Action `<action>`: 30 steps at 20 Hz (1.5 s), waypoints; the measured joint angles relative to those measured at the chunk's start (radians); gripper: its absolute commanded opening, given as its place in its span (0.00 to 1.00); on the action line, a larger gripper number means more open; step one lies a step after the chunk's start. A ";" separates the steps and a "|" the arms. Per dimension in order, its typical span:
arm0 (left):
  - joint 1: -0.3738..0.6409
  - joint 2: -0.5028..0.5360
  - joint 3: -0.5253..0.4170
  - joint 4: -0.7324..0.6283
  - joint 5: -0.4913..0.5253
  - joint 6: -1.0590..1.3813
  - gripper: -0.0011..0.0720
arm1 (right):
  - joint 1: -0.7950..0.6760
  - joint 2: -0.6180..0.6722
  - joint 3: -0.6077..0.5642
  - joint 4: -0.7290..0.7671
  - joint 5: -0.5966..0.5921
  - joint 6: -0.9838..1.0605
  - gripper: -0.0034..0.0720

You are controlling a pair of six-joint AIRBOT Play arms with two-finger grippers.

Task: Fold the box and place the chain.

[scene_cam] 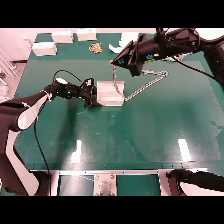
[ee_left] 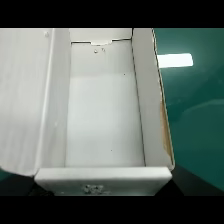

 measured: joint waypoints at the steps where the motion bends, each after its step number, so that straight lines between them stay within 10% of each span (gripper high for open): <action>1: 0.000 0.000 0.000 0.000 0.000 0.000 0.87 | 0.008 0.000 -0.010 -0.003 -0.021 0.004 0.04; 15: 0.000 0.000 0.000 0.000 0.000 0.000 0.87 | 0.019 -0.097 -0.221 -0.014 -0.319 -0.080 0.04; 16: 0.000 0.000 0.000 0.000 0.000 0.000 0.87 | 0.018 -0.106 -0.224 -0.014 -0.323 -0.084 0.15; 18: 0.000 0.000 0.000 0.000 0.000 0.000 0.87 | 0.016 -0.125 -0.230 -0.017 -0.328 -0.091 0.75; 30: 0.000 0.000 0.000 0.000 0.000 0.000 0.87 | -0.204 -0.126 -0.299 -0.112 -0.099 -0.304 0.73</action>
